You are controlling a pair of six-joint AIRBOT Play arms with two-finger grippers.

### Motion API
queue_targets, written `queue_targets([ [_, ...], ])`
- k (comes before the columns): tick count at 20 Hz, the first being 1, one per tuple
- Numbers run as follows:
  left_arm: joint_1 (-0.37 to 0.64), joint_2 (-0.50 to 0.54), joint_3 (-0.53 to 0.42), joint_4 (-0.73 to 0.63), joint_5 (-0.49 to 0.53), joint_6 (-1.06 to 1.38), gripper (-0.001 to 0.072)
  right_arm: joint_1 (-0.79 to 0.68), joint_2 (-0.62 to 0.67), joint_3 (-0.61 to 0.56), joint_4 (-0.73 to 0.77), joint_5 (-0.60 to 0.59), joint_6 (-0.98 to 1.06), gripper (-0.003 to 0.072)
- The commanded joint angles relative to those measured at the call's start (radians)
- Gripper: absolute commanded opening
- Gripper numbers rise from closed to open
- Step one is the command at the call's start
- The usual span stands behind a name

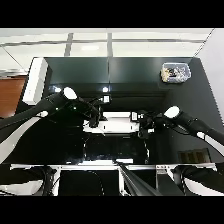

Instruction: Fold the box and place the chain.

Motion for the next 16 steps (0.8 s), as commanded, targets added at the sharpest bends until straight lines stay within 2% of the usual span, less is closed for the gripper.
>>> queue_targets([
  [1,0.0,0.0,0.0,0.0,0.0,0.0,0.0025,0.007,-0.003,0.004,-0.013,-0.02,0.026,0.0709],
  [16,0.0,0.0,0.0,0.0,0.001,0.0,0.0025,0.017,-0.006,0.005,-0.027,-0.043,0.051,0.0708],
])
